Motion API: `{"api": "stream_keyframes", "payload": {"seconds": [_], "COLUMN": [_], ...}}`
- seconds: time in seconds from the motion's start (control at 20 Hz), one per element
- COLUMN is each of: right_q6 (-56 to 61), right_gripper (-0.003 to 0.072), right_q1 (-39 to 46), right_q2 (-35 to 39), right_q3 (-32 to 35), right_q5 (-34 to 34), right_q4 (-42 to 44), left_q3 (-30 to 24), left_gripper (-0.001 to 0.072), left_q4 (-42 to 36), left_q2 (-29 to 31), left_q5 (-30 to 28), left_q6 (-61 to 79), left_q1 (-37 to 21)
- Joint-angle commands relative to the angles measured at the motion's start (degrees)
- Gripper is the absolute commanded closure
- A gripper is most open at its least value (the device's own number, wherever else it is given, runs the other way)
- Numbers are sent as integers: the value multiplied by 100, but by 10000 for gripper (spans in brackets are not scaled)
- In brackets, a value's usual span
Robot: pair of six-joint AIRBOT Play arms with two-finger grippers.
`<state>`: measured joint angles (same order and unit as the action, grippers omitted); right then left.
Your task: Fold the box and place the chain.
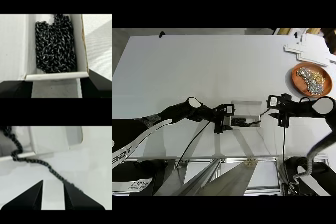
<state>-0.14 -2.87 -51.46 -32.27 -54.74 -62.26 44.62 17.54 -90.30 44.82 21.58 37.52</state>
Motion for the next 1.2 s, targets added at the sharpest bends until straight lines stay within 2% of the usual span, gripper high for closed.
{"api": "stream_keyframes", "payload": {"seconds": [0.0, 0.25, 0.8, 0.95, 1.0, 1.05, 1.15], "right_q6": [-468, -1067, -1692, -1685, -1676, -1576, -1172], "right_gripper": [409, 409, 420, 471, 539, 674, 671], "right_q1": [179, 175, -74, -74, -74, -74, -74], "right_q2": [-614, -1231, -1818, -1985, -1998, -1982, -1867], "right_q3": [2, 2, 2, 2, 2, 2, 2], "right_q5": [356, 879, 940, 931, 927, 894, 863], "right_q4": [-87, 260, 601, 573, 568, 546, 487], "left_q3": [4, 4, 4, 4, 4, 4, 4], "left_gripper": [399, 399, 399, 399, 399, 399, 399], "left_q4": [0, 0, 0, 0, 0, 0, 0], "left_q2": [2, 2, 2, 2, 2, 2, 2], "left_q5": [-2, -2, -2, -2, -2, -2, -2], "left_q6": [0, 0, 0, 0, 0, 2, 0], "left_q1": [-2, -2, -2, -2, -2, -2, -2]}}
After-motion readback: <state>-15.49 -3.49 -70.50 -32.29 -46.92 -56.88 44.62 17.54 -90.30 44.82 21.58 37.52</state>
